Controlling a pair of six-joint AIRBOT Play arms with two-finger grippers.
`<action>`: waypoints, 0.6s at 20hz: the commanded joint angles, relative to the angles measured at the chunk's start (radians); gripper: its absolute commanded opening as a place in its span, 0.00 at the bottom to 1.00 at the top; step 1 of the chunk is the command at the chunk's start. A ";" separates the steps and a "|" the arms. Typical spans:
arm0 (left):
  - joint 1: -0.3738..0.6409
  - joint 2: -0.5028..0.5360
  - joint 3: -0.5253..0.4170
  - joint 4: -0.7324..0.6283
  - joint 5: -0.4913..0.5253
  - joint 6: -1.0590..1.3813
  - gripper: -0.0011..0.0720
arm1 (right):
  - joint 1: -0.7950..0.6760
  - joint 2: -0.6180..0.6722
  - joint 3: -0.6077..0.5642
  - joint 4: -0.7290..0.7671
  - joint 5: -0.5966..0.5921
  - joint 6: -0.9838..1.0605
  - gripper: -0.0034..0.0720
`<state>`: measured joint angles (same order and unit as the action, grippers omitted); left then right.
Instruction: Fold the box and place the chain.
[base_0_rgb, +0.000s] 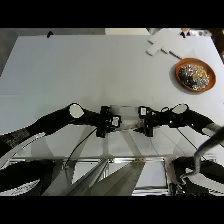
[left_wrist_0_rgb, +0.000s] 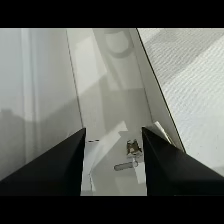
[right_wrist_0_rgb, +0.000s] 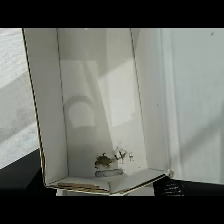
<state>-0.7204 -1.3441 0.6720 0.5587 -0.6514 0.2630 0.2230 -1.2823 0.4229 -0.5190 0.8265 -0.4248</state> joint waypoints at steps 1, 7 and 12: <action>-0.005 0.001 -0.001 0.002 0.011 -0.072 0.59 | 0.000 0.000 0.000 0.001 0.000 0.001 0.36; 0.038 0.167 -0.001 0.146 -0.048 -0.542 0.02 | 0.000 0.000 0.000 0.001 0.000 0.001 0.36; 0.225 0.360 -0.001 0.448 -0.224 -1.158 0.02 | 0.000 0.000 0.000 0.001 0.000 0.001 0.36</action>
<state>-0.5884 -1.0729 0.6712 0.8211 -0.7666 -0.4870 0.2230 -1.2823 0.4229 -0.5175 0.8261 -0.4229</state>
